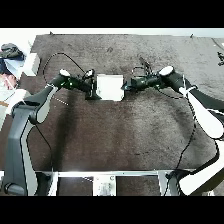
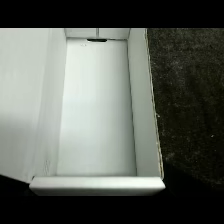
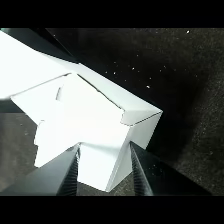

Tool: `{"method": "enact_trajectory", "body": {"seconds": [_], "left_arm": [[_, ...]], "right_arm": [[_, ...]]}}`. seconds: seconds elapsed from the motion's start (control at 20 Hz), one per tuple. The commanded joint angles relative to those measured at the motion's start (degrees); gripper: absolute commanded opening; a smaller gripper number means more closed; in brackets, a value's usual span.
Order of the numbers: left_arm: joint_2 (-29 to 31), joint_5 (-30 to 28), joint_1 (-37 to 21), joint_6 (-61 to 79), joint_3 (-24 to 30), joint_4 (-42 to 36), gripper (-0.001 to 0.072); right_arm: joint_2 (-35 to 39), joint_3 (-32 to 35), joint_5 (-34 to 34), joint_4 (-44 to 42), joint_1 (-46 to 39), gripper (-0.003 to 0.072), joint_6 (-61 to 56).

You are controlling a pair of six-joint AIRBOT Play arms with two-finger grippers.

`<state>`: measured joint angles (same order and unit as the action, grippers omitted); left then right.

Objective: Fold the box and place the chain.

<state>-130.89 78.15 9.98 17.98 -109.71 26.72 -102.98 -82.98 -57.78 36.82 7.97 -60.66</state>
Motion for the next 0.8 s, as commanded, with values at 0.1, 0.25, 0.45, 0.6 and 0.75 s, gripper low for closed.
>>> {"method": "enact_trajectory", "body": {"seconds": [0.1,0.25,0.45,0.6,0.75], "left_arm": [[0.0,0.0,0.0,0.0,0.0,0.0,0.0405],[0.0,0.0,0.0,0.0,0.0,-0.1,0.0405],[0.0,0.0,0.0,0.0,0.0,-0.2,0.0405],[0.0,0.0,0.0,0.0,0.0,-0.2,0.0405],[0.0,0.0,0.0,0.0,0.0,-0.2,0.0405]], "right_arm": [[-1.4,-5.6,-0.3,15.0,4.0,0.0367,-11.7],[-1.6,-6.1,0.2,17.7,5.7,0.0368,-14.1],[-1.6,-6.1,3.0,22.6,8.0,0.0366,-17.9],[-1.9,-6.2,3.0,27.3,9.3,0.0345,-22.9],[-4.5,-10.6,0.5,36.0,11.4,0.0346,-30.9]]}}
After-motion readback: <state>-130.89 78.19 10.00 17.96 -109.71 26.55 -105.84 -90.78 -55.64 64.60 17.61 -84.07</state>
